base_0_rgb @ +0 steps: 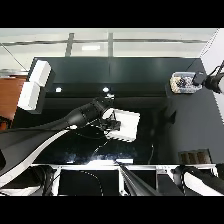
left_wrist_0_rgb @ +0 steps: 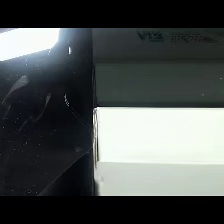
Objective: Fold the box and place the chain.
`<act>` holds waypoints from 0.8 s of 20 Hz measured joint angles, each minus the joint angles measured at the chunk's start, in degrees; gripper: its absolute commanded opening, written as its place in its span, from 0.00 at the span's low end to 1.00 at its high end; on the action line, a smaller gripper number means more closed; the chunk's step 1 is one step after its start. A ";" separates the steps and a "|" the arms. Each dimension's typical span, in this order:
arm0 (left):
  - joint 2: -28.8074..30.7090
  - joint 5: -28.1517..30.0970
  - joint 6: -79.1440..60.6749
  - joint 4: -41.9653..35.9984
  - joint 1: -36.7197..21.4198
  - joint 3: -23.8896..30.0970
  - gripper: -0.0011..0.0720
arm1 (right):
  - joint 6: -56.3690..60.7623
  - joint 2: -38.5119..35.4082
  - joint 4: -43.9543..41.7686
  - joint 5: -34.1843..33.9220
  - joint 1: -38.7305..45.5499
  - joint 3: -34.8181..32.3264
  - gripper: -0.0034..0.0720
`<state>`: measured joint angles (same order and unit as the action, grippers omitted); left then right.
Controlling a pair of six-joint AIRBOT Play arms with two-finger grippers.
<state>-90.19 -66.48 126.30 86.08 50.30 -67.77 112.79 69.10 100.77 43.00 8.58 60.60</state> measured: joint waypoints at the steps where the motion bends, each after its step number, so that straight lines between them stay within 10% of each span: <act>1: 0.00 0.00 0.00 0.00 0.00 0.00 0.05 | -1.92 4.46 -5.11 1.14 2.38 4.04 0.98; 8: -0.02 0.00 -0.02 0.00 0.00 0.00 0.05 | 5.75 30.18 -16.96 18.38 8.24 32.83 0.87; 16: -0.02 -0.07 -0.02 0.00 0.00 0.00 0.05 | 17.29 40.06 -16.65 21.42 9.55 41.40 0.87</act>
<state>-90.21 -66.54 126.28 86.08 50.30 -67.77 130.08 109.16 84.12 64.42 18.13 102.00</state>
